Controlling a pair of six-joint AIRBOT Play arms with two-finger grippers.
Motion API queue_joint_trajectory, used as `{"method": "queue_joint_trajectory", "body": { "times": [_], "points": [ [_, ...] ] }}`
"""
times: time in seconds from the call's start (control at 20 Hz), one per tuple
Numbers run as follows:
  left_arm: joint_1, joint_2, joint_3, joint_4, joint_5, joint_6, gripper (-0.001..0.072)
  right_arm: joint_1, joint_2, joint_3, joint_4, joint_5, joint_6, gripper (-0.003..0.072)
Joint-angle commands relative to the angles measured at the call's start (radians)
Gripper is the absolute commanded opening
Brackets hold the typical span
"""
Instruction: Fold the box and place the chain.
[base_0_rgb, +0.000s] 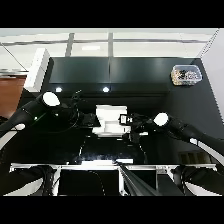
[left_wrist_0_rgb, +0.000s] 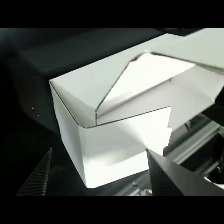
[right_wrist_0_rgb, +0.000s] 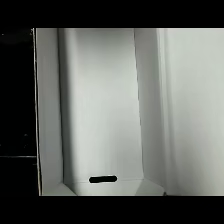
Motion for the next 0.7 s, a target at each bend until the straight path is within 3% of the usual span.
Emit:
{"method": "queue_joint_trajectory", "body": {
  "times": [0.0,0.2,0.65],
  "points": [
    [-0.074,0.002,0.023,0.127,0.071,-0.135,0.0688,0.000,0.000,0.000,0.000,0.000,0.000,0.0223],
    [-0.154,0.001,0.084,0.341,0.074,-0.289,0.0688,0.000,0.000,0.000,0.000,0.000,0.000,0.0224],
    [-0.192,-0.016,0.095,0.388,0.094,-0.313,0.0688,0.000,0.000,0.000,0.000,0.000,0.000,0.0223]
  ]
}}
